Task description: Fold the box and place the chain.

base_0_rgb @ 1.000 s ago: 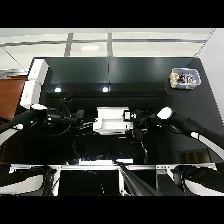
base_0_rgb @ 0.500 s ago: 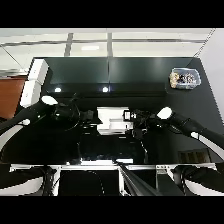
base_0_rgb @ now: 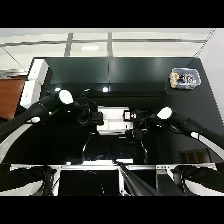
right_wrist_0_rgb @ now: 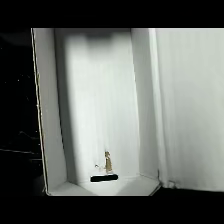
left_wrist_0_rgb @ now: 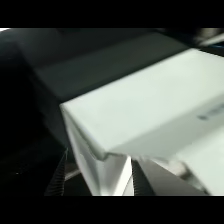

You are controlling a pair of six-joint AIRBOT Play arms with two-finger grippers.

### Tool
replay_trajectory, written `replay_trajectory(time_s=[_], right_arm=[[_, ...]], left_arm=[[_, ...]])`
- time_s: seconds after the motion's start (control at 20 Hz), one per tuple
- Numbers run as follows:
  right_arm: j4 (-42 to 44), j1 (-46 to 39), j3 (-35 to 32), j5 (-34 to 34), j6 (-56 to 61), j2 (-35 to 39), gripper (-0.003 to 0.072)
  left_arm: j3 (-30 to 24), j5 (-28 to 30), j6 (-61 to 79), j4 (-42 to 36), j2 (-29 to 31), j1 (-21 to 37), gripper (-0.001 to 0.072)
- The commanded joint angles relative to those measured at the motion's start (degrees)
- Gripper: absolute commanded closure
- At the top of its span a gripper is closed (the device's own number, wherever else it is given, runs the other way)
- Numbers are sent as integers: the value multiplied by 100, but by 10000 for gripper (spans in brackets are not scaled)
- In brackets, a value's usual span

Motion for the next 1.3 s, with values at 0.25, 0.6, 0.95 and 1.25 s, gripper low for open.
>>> replay_trajectory(time_s=[0.25, 0.6, 0.95, 1.25], right_arm=[[2, 2, 2, 0, 2, -4, 237], [2, 2, 2, 2, 2, -4, 237], [2, 2, 2, 2, 2, -4, 237], [2, 2, 2, 0, 2, -4, 237]], left_arm=[[380, -103, -2002, 1961, -116, -1058, 241], [697, -33, -3355, 3042, -245, -1521, 251], [697, -33, -3543, 2940, -284, -1534, 454], [697, -22, -3543, 2959, -284, -1593, 682]])
